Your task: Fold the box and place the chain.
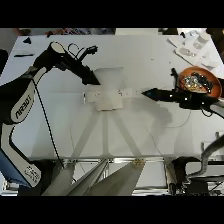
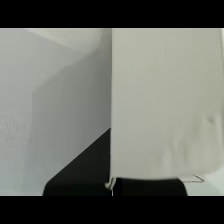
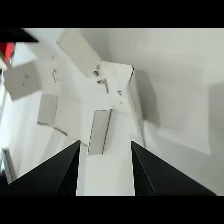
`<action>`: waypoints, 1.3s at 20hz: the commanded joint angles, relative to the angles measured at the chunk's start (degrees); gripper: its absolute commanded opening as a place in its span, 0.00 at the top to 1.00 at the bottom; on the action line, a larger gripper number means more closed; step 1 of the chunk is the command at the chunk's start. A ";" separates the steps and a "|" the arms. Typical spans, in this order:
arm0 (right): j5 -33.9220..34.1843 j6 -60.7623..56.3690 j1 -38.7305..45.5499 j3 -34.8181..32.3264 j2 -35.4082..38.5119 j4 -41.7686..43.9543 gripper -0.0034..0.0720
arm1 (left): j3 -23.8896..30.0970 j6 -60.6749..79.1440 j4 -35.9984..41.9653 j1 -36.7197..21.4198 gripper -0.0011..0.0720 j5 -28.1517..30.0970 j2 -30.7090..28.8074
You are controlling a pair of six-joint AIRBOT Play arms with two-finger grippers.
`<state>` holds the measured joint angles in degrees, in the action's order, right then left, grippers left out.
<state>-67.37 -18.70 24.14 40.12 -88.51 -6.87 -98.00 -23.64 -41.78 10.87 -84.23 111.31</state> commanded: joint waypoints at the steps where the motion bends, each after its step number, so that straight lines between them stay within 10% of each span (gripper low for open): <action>1: -5.66 -0.96 10.27 0.00 3.30 0.00 0.48 | -0.02 -0.17 1.40 1.03 0.99 0.52 -5.75; 8: -10.38 -0.90 16.87 0.00 9.42 -2.27 0.48 | 1.25 8.48 -2.58 11.26 0.99 7.50 -13.09; 14: -9.57 -0.42 16.83 0.02 10.34 -2.34 0.48 | 11.91 13.18 1.07 10.84 0.98 10.73 -10.58; 26: -9.46 -0.26 16.81 0.02 10.36 -2.36 0.48 | 12.22 13.40 5.16 9.75 0.99 12.96 -1.75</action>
<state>-76.64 -18.96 40.93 40.10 -78.19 -9.23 -85.84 -10.66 -39.40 20.71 -72.88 108.88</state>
